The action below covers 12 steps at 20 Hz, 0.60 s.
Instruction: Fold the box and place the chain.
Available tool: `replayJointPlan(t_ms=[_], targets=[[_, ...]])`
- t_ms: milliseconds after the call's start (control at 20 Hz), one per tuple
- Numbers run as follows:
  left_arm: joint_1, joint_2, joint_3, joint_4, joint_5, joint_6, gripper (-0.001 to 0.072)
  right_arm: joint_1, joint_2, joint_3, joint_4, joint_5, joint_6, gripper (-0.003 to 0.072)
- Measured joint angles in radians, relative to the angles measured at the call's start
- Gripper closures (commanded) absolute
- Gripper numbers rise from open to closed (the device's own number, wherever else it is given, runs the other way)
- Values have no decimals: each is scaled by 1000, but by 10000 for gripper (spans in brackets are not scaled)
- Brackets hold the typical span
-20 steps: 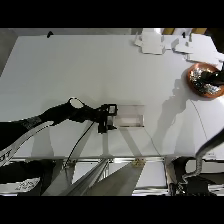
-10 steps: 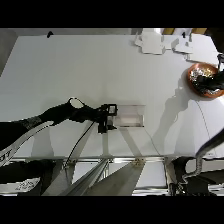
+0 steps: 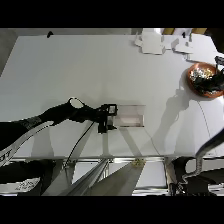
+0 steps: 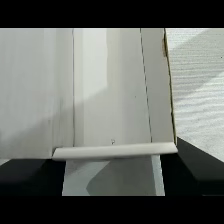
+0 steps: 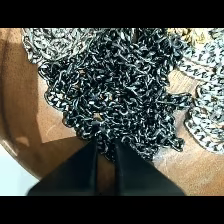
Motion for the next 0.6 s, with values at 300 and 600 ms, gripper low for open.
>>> replayJointPlan(t_ms=[300, 600], targets=[[0, 0, 0, 0, 0, 0, 500, 0, 53, -2, 0, 45, 0, 675], [0, 0, 0, 0, 0, 0, 500, 0, 254, -1, 46, 109, -13, 675]])
